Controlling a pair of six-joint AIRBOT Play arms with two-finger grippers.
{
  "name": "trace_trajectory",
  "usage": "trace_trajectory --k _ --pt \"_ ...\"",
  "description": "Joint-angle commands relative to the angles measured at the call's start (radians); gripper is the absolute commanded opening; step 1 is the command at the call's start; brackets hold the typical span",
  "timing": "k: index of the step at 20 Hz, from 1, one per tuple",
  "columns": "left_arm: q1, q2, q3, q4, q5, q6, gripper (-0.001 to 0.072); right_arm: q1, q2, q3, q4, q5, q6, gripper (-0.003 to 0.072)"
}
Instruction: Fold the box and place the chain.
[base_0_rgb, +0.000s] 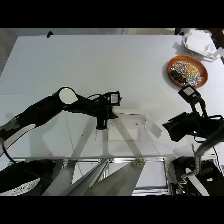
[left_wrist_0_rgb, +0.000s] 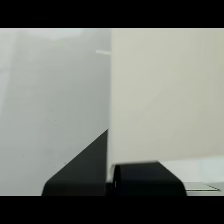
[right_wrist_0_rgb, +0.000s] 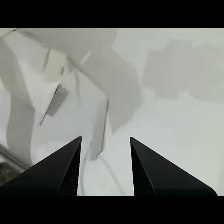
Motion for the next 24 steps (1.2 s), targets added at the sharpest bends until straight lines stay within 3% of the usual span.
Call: trace_trajectory --k 1,3,7,15,19,24 --pt "-0.016 -0.073 0.000 -0.129 0.082 0.034 0.0003 -0.003 0.069 0.005 -0.006 0.072 0.002 0.0339" --pt "-0.016 -0.132 0.000 -0.219 0.078 0.133 0.0003 -0.003 0.068 0.005 -0.003 0.068 0.005 0.0339" --pt "-0.018 -0.202 0.000 -0.225 0.067 0.288 0.0004 -0.003 0.068 0.005 -0.003 0.067 0.004 0.0339" --pt "-0.016 -0.237 0.000 -0.289 0.188 0.303 0.0003 -0.003 0.068 0.005 -0.003 0.016 0.004 0.0339" --pt "-0.016 -0.269 0.000 -0.373 0.187 0.390 0.0003 -0.003 0.068 0.005 -0.004 0.010 0.000 0.0339" --pt "-0.014 -0.305 0.000 -0.378 0.185 0.431 0.0003 -0.003 0.068 0.005 -0.005 0.010 0.000 0.0339"
